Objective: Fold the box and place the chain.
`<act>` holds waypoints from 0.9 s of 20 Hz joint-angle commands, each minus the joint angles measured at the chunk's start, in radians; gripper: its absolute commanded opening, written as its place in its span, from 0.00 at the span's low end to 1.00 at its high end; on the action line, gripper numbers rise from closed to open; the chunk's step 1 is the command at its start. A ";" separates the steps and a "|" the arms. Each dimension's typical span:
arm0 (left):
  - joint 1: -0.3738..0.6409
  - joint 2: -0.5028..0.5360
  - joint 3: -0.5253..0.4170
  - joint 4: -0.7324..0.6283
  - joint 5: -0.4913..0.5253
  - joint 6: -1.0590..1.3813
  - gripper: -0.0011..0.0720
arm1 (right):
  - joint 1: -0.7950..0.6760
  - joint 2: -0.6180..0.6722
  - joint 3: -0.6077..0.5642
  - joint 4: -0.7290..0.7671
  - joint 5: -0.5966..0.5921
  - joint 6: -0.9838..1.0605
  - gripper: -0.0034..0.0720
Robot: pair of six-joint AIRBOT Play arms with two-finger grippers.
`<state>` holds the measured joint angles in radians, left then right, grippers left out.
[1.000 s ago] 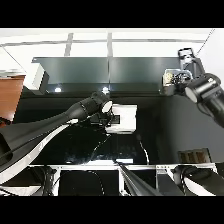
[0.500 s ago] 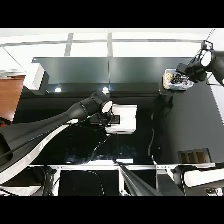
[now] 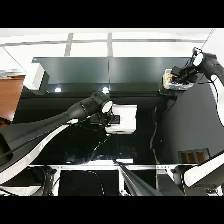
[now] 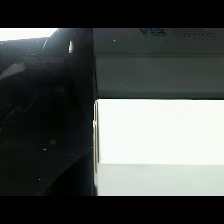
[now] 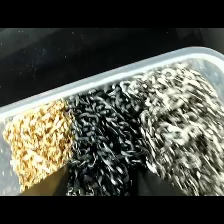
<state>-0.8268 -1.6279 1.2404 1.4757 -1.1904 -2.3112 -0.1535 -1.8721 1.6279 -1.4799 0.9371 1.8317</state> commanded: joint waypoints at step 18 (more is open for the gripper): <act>0.001 -0.001 0.000 0.000 0.003 0.000 0.05 | -0.021 0.571 0.097 0.272 0.060 -0.381 0.06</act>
<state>-0.8268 -1.6279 1.2404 1.4757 -1.1892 -2.3116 -0.1738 -1.4242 1.7229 -1.2556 0.9672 1.5085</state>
